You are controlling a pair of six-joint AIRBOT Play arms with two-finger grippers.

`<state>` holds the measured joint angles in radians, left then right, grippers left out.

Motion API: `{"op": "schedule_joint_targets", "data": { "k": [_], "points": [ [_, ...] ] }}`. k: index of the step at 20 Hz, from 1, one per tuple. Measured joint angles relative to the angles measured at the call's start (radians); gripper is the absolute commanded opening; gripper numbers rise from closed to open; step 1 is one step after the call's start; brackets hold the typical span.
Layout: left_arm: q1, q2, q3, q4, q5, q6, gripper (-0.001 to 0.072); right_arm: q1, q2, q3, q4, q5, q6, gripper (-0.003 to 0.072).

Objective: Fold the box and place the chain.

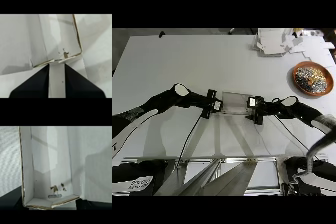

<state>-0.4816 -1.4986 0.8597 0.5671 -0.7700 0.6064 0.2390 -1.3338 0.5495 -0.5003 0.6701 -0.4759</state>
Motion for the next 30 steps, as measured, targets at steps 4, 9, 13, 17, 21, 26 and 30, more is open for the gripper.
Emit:
{"op": "schedule_joint_targets", "data": {
  "k": [4, 9, 13, 17, 21, 26, 30],
  "points": [
    [-0.016, -0.003, 0.0, -0.052, 0.011, 0.0, 0.012, 0.0, 0.0, 0.0, 0.0, -0.001, 0.0, 0.0404],
    [-0.036, -0.021, 0.0, -0.108, 0.031, -0.002, 0.0163, 0.0, 0.0, 0.0, 0.0, -0.001, 0.0, 0.0404],
    [-0.045, -0.029, 0.0, -0.138, 0.033, -0.004, 0.0295, 0.0, 0.0, 0.0, 0.0, -0.001, 0.0, 0.0404],
    [-0.043, -0.026, 0.0, -0.124, 0.034, -0.026, 0.0278, 0.0, 0.0, 0.0, 0.0, -0.001, 0.0, 0.0404],
    [0.006, 0.043, 0.0, -0.017, 0.016, -0.249, 0.0119, 0.0, 0.0, 0.0, 0.0, -0.001, 0.0, 0.0404],
    [0.117, 0.193, 0.0, 0.18, -0.036, -0.749, 0.0016, 0.0, 0.0, 0.0, 0.0, -0.001, 0.0, 0.0404],
    [0.207, 0.241, -0.001, 0.28, -0.093, -1.189, 0.0016, 0.0, 0.0, 0.0, 0.0, -0.001, 0.0, 0.0404]
  ]
}}
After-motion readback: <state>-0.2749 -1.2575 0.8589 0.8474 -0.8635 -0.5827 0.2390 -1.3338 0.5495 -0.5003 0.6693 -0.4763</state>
